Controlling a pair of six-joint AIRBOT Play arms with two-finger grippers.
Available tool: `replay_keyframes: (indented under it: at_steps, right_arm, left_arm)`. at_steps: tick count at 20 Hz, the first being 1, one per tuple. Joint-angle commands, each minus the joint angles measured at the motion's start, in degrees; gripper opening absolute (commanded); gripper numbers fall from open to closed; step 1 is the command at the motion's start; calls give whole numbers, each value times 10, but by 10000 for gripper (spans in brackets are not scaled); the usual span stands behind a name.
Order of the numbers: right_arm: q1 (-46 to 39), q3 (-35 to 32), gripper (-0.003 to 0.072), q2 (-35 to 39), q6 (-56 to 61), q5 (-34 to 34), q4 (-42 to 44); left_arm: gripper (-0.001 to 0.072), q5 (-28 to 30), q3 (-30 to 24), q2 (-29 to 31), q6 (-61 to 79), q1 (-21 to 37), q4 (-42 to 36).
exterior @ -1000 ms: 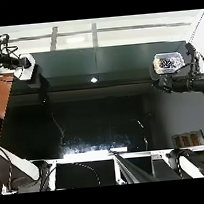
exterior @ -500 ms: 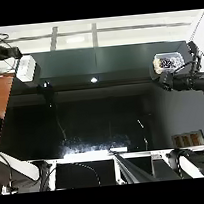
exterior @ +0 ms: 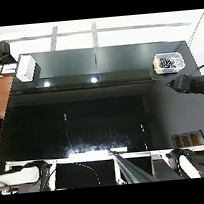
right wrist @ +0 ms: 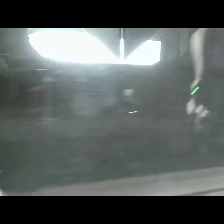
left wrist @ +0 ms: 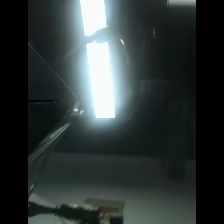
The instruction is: Fold the box and place the chain.
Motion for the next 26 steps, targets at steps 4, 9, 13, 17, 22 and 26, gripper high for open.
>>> replay_keyframes:
  at_steps: [4,9,13,17,22,26]
  right_arm:
    - [-9,-66,35,78,2,-66,-134]
    - [-9,-133,33,78,7,-127,-122]
    - [-9,-133,33,78,7,-126,-119]
    - [-9,-133,33,78,7,-126,-119]
    - [-9,-133,33,78,7,-126,-119]
    - [-9,-133,33,78,7,-126,-119]
  left_arm:
    - [32,327,-461,356,-10,-167,-7]
    - [32,388,-675,515,-51,-178,0]
    - [32,381,-690,535,-53,-173,3]
    - [32,382,-690,533,-54,-173,2]
    - [32,382,-690,532,-54,-173,2]
    - [32,382,-690,532,-54,-173,2]
